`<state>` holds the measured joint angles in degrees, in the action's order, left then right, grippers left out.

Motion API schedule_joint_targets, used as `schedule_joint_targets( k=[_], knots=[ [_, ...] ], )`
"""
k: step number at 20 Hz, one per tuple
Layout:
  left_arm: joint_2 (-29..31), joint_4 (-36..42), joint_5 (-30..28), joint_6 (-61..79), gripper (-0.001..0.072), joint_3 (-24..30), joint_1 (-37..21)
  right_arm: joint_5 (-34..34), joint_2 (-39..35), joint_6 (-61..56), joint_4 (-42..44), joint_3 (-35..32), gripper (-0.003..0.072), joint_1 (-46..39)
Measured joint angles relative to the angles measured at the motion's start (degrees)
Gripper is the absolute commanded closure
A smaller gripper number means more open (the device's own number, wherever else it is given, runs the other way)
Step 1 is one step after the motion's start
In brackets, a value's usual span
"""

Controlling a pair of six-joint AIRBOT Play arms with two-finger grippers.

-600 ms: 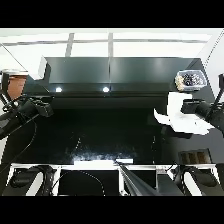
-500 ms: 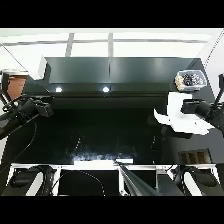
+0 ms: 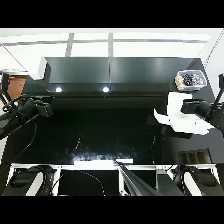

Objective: Fold the box and place the chain.

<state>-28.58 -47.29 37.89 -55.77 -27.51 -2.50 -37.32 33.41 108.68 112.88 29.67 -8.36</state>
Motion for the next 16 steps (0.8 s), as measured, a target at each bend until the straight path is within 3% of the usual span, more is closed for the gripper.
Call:
schedule_joint_targets(
  k=[9,10,11,12,13,14,16],
  knots=[
    [0.0,3.0,-1.3,-0.1,0.0676,0.0,0.0,2.9,0.0,0.0,0.0,0.0,0.0661,0.0],
    [0.0,3.4,-1.2,-0.1,0.0544,0.0,0.0,3.6,0.0,0.0,0.0,0.0,0.066,0.0],
    [-0.2,3.8,-1.1,-0.1,0.0182,0.0,0.0,4.2,0.0,0.0,0.0,0.0,0.0659,0.0],
    [-0.4,4.1,-0.7,-0.1,0.001,0.0,0.0,4.7,0.0,0.0,0.1,0.0,0.0657,0.0],
    [-0.7,4.3,0.0,-0.2,0.0009,0.1,0.0,4.9,0.0,0.0,0.3,0.0,0.054,0.0],
    [-1.2,4.5,0.7,-0.4,0.0009,0.1,0.0,5.0,0.0,0.0,0.4,0.0,-0.0019,0.0],
    [-2.1,4.6,2.6,-1.0,0.001,0.1,0.0,4.5,0.0,0.0,0.4,0.0,-0.0018,0.0]
  ],
)
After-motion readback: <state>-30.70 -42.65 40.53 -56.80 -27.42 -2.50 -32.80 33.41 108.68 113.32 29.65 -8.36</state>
